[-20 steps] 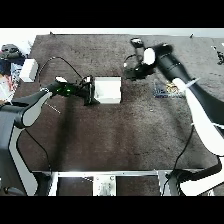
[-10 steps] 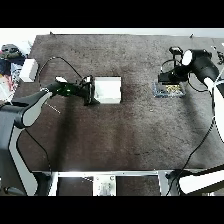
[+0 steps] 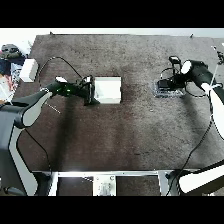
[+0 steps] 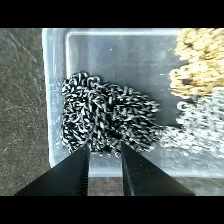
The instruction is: Fold the box and place the chain.
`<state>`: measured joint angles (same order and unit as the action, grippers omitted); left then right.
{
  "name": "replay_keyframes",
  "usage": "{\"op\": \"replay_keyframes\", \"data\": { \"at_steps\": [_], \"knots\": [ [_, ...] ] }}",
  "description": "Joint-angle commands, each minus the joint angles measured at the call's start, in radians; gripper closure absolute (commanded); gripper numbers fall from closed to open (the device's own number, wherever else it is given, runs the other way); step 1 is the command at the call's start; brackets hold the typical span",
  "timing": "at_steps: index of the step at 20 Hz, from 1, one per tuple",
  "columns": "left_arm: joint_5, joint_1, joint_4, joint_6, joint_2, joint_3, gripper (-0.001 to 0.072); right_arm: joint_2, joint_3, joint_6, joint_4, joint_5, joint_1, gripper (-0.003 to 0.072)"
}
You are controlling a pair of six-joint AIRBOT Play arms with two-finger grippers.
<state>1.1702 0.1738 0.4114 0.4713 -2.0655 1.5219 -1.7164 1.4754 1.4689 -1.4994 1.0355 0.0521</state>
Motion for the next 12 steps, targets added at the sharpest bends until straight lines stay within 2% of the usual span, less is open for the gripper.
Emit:
{"op": "replay_keyframes", "data": {
  "at_steps": [1,8,9,10,12],
  "knots": [
    [0.000,-0.001,0.000,0.000,0.000,0.000,0.0307,-0.034,-0.003,-0.016,0.029,-0.013,0.003,0.0466],
    [0.000,-0.001,0.000,0.000,0.000,0.000,0.0308,-0.067,-0.002,-0.036,0.048,-0.027,0.001,0.0470],
    [0.000,-0.001,0.000,0.000,0.000,0.000,0.0307,-0.070,-0.002,-0.036,0.045,-0.027,0.001,0.0629],
    [0.000,-0.001,0.000,0.000,0.000,0.000,0.0308,-0.067,-0.002,-0.036,0.046,-0.029,0.001,0.0673],
    [0.000,-0.001,0.000,0.000,0.000,0.000,0.0307,-0.047,-0.001,-0.036,0.045,-0.031,0.001,0.0673]
  ]
}}
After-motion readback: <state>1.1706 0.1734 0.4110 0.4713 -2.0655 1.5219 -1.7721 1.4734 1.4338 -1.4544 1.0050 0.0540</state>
